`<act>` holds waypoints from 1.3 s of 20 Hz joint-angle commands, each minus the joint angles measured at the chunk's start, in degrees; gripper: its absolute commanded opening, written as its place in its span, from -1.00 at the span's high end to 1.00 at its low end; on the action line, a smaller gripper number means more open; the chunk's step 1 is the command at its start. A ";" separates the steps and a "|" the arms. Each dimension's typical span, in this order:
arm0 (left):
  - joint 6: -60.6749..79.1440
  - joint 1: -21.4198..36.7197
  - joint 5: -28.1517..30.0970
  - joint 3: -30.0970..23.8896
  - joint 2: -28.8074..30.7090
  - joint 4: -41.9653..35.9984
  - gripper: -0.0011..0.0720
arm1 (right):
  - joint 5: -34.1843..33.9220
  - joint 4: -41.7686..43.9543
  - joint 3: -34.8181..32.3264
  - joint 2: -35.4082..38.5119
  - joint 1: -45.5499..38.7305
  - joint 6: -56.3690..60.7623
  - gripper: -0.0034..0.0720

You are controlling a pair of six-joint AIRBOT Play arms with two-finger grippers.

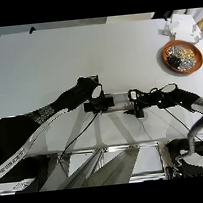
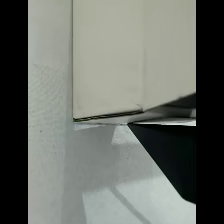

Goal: Fold the box and place the chain.

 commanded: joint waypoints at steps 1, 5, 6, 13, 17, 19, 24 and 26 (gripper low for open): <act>0.15 -0.04 -0.74 0.07 0.15 2.69 0.50 | 0.02 -0.04 0.02 0.00 0.02 -0.04 -0.24; 0.15 -0.46 -0.72 0.07 0.13 4.09 0.51 | 0.04 -0.04 0.02 0.00 0.02 -0.04 -0.24; 0.13 -0.46 -0.70 0.07 0.13 4.07 0.51 | 0.02 -0.04 0.02 0.00 0.02 -0.04 -0.24; 0.09 -1.53 2.34 0.07 -0.09 5.07 0.62 | 0.04 -0.04 0.02 0.00 0.02 -0.04 -0.24; -0.09 -1.86 1.11 0.07 -0.52 4.85 0.65 | 0.02 -0.04 0.02 0.00 0.02 -0.04 -0.24; -0.07 -1.90 1.07 0.07 -0.57 4.87 0.97 | 0.04 -0.04 0.02 0.00 0.02 -0.04 -0.24; -0.02 -1.88 0.94 0.07 -0.57 4.85 0.72 | 0.04 -0.04 0.02 0.00 0.02 -0.04 -0.24; 0.04 -1.88 0.94 0.07 -0.48 4.63 0.50 | 0.04 -0.04 0.02 0.00 0.02 -0.04 -0.24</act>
